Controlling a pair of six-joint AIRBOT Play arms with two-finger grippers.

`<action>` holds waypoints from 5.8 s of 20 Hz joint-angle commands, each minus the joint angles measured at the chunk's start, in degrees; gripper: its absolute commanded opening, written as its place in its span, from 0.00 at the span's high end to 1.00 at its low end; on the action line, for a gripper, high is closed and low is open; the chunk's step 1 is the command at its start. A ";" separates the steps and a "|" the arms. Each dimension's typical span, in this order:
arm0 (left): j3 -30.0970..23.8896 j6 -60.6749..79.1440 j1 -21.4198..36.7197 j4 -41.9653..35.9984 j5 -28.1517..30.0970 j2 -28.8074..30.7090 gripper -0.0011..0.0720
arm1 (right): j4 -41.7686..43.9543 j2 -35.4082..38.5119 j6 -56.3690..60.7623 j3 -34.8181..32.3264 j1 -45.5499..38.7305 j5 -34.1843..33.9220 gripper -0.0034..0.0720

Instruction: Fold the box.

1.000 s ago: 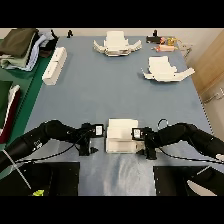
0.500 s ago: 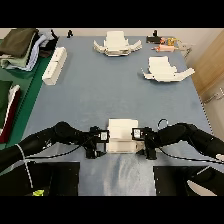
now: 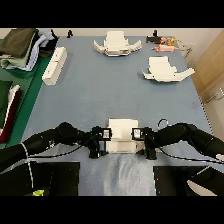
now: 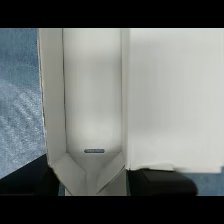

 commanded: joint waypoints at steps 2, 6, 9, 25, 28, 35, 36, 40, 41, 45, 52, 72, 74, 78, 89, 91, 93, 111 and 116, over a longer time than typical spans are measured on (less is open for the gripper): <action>0.22 -0.20 -2.14 -0.13 0.55 -1.77 0.03 | 0.00 -0.02 0.00 -0.02 0.02 0.00 0.28; 0.42 -1.60 -3.04 -0.48 2.54 -1.99 0.03 | 0.00 -0.02 0.00 -0.02 0.02 0.00 0.28; 0.42 -1.95 -3.04 -0.46 2.54 -1.99 0.03 | 0.00 -0.02 0.00 -0.02 0.02 0.00 0.28; 0.44 -3.13 -3.06 -0.09 2.45 -1.97 0.34 | 0.00 -0.02 0.00 -0.02 0.02 0.00 0.28; 0.44 -3.13 -3.06 -0.09 2.45 -1.97 0.34 | 0.00 -0.02 0.00 -0.02 0.02 0.00 0.28; 0.44 -3.13 -3.06 -0.09 2.43 -1.97 0.34 | 0.00 -0.02 0.00 -0.02 0.02 0.00 0.28; 0.44 -3.13 -3.06 -0.09 2.43 -1.97 0.34 | 0.00 -0.02 0.00 -0.02 0.02 0.00 0.28; 0.44 -3.13 -3.04 -0.09 2.43 -1.97 0.34 | 0.04 -0.02 0.00 0.02 0.02 0.04 0.25; 0.44 -3.13 -3.04 -0.09 2.45 -1.97 0.34 | 0.04 0.00 0.00 0.09 0.02 0.02 0.25; 0.44 -3.13 -3.06 -0.09 2.43 -1.97 0.34 | -1.29 0.85 0.00 0.09 0.02 -0.20 0.00; 0.44 -3.13 -3.06 -0.09 2.43 -1.97 0.34 | -6.23 4.61 0.61 0.09 -0.04 -0.72 0.00; 0.44 -3.13 -3.04 -0.09 2.43 -1.97 0.34 | 7.19 21.77 80.17 0.09 0.04 -9.53 0.41; 0.44 -3.13 -3.04 -0.09 2.43 -1.97 0.34 | 12.09 19.15 74.44 0.11 0.02 -7.28 0.66; 0.44 -3.13 -3.04 -0.09 2.43 -1.97 0.34 | 13.22 9.53 66.58 6.38 0.00 -1.29 0.66; 0.44 -3.13 -3.04 -0.09 2.43 -1.97 0.34 | 11.87 -20.92 53.18 17.73 0.02 0.04 0.77; 0.44 -3.13 -3.04 -0.09 2.43 -1.97 0.34 | 11.87 -20.76 51.98 17.84 0.02 0.02 0.77; 0.44 -3.13 -3.04 -0.09 2.43 -1.97 0.34 | 11.87 -20.59 51.87 17.92 0.02 0.07 0.77; 0.44 -3.13 -3.04 -0.09 2.43 -1.97 0.34 | -5.99 16.52 45.18 7.78 -0.09 -20.85 0.35; 0.44 -3.13 -3.04 -0.09 2.43 -1.97 0.34 | -18.69 17.92 33.55 4.92 -0.09 -17.55 0.17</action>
